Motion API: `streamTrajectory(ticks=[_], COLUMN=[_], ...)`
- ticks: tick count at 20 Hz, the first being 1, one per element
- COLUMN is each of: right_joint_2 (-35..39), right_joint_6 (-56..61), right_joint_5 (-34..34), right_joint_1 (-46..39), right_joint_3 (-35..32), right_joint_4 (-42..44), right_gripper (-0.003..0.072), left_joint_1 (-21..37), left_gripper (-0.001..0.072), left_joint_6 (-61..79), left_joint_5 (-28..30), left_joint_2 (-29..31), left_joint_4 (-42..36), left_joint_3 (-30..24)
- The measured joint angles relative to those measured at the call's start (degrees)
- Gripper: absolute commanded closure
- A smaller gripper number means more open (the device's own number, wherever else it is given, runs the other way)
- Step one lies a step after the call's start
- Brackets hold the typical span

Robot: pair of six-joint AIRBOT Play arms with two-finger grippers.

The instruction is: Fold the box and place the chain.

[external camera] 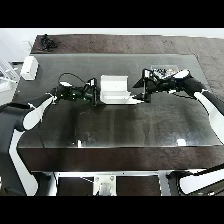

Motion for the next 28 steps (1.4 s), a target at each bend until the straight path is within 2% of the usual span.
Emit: streamTrajectory(ticks=[4,5,6,8,9,14,15,16,18,19,21,23,24,28], right_joint_2=[-1.36,-1.77,-2.14,-3.02,-3.3,-4.15,-4.28,-4.48,-4.96,-5.2,-5.7,-6.05,-6.16,-6.4], right_joint_6=[-1.92,-2.45,-2.93,-4.04,-4.68,-6.75,-7.04,-7.41,-8.04,-8.66,-10.27,-11.3,-11.58,-12.41], right_joint_5=[0.04,0.0,-0.09,-1.4,-1.84,-3.45,-4.0,-4.42,-4.98,-5.11,-5.4,-5.46,-5.51,-4.9], right_joint_1=[0.46,0.72,1.01,1.66,1.99,4.37,4.87,5.29,5.75,5.86,6.08,6.14,6.19,6.21], right_joint_3=[-0.24,-0.24,-0.24,-0.24,-0.22,-0.22,-0.22,-0.2,-0.2,-0.2,-0.2,-0.2,-0.17,-0.17], right_joint_4=[-0.39,-0.24,0.09,0.52,1.18,4.2,4.61,4.94,5.57,5.92,6.51,6.88,7.02,7.23], right_gripper=[0.0065,0.0107,0.019,0.044,0.0507,0.0515,0.0512,0.047,0.0333,0.0298,0.0118,0.0102,0.0,-0.0001], left_joint_1=[0.02,0.02,0.0,0.02,0.02,0.04,0.04,0.04,0.02,0.04,0.04,0.04,0.04,0.04], left_gripper=[0.0429,0.0429,0.0429,0.0429,0.0429,0.0429,0.0429,0.0429,0.0429,0.0429,0.0429,0.0429,0.0429,0.0429], left_joint_6=[-0.02,0.0,-0.02,0.0,-0.02,-0.02,0.0,-0.02,-0.02,0.0,0.0,0.04,0.02,0.02], left_joint_5=[0.0,0.0,0.0,0.0,0.0,0.02,0.02,0.04,0.07,0.09,0.09,0.09,0.09,0.04], left_joint_2=[0.0,0.0,0.0,0.0,0.0,0.0,0.0,0.0,0.0,0.0,0.0,0.0,0.0,0.0], left_joint_4=[0.0,0.0,0.0,0.02,0.0,0.04,0.04,0.04,0.09,0.11,0.15,0.13,0.13,0.11], left_joint_3=[0.0,0.0,0.0,0.0,0.0,-0.02,0.0,0.0,-0.02,0.0,-0.02,-0.02,-0.02,-0.02])
